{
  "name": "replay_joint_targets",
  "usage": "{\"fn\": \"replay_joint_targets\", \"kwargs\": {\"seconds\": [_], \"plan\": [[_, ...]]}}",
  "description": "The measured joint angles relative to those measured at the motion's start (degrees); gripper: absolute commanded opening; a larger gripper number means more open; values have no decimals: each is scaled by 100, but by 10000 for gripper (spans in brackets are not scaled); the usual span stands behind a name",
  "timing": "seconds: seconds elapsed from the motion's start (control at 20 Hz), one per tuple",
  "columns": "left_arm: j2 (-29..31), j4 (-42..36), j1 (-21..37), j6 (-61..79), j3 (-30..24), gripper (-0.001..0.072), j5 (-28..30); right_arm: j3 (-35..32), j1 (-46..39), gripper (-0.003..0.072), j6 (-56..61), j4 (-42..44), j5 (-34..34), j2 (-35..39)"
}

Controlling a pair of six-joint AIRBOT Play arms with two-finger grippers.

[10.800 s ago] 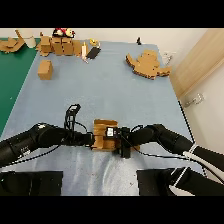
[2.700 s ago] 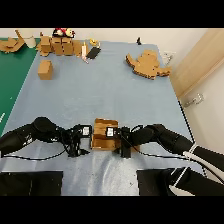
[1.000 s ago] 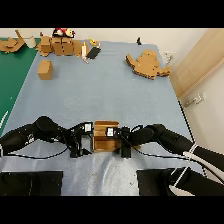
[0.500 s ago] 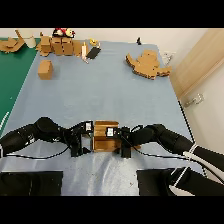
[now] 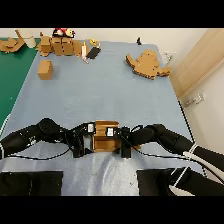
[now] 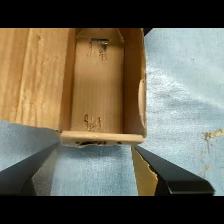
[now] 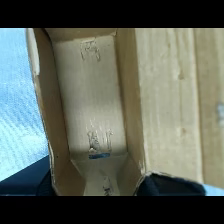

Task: Fold the box.

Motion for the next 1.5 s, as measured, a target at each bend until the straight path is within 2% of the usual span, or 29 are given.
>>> {"fn": "replay_joint_targets", "kwargs": {"seconds": [1.1,1.15,1.2,1.5], "plan": [[-422,-203,-365,-48,186,716,192,0,0,581,0,0,0,0],[-426,-208,-372,-48,186,644,199,0,0,581,0,0,0,0],[-428,-208,-376,-48,186,607,221,0,0,581,2,0,0,0],[-452,-212,-387,-46,186,607,247,0,0,581,0,0,0,0]]}}
